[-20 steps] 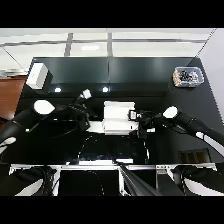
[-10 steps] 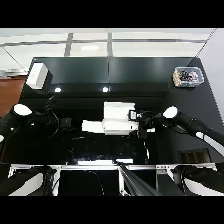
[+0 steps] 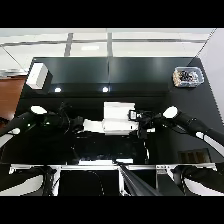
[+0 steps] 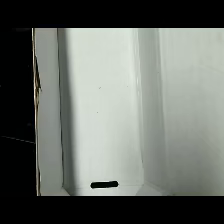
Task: Fold the box and place the chain.
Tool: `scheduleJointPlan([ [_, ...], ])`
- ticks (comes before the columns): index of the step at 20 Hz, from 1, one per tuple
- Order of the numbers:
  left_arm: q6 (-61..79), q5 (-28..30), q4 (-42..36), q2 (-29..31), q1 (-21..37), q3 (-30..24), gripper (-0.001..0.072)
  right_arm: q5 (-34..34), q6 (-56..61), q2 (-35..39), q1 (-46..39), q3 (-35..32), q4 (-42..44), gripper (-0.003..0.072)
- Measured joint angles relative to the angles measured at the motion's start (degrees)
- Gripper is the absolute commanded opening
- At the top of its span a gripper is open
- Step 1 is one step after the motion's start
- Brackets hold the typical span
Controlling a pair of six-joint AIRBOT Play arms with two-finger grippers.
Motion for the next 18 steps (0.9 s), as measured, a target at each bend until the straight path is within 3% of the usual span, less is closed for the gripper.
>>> scheduleJointPlan([
  [5, 4.6, -2.8, -1.4, -3.4, -2.4, 4.3, 0.0036, 0.0, 0.0, 0.0, 0.0, 0.0, 0.0, 0.0228],
  [6, 5.0, -3.4, -1.7, -3.8, -2.6, 5.2, 0.0195, 0.0, 0.0, 0.0, 0.0, 0.0, 0.0, 0.0228],
  [7, 5.3, -4.0, -1.9, -4.0, -2.7, 6.0, 0.0478, 0.0, 0.0, 0.0, 0.0, 0.0, 0.0, 0.0228],
  [8, 5.6, -4.5, -2.0, -4.2, -2.8, 6.9, 0.0680, 0.0, 0.0, 0.0, 0.0, 0.0, 0.0, 0.0228],
  [13, 5.2, -6.2, -2.1, -4.6, -3.7, 10.1, 0.0695, 0.0, 0.0, 0.0, 0.0, 0.0, 0.0, 0.0228],
  [18, 0.7, -4.5, 0.3, -4.6, -9.2, 12.7, 0.0692, 0.0, 0.0, 0.0, 0.0, 0.0, 0.0, 0.0228],
])
